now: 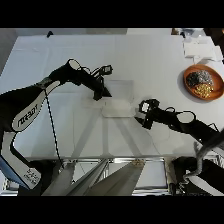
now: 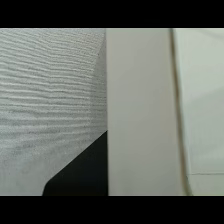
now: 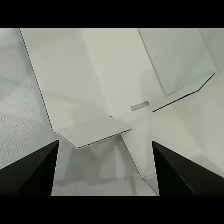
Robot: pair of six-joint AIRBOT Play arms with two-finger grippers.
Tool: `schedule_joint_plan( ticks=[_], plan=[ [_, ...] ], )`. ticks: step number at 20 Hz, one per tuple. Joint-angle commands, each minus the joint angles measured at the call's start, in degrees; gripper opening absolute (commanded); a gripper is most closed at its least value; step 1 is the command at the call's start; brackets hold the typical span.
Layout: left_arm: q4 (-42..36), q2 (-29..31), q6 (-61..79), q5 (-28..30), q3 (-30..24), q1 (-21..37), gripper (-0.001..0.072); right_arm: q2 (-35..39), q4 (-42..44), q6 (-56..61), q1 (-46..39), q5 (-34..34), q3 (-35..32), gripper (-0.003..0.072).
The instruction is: Fold the box and place the chain.
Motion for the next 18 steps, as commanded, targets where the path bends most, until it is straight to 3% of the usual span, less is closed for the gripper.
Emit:
schedule_joint_plan(
  ticks=[1,12,18],
  plan=[
    [0.0,0.0,0.0,0.0,0.0,0.0,0.0011,-1.2,3.1,-4.9,1.3,1.3,0.0,0.0644],
    [0.0,0.0,0.0,0.0,0.0,0.0,0.0011,-4.0,4.1,-7.7,2.8,-2.3,0.0,0.0644],
    [0.0,0.0,0.0,0.0,0.0,0.0,0.0011,-5.0,20.7,-19.6,2.8,-2.9,0.0,0.0644]
  ],
)
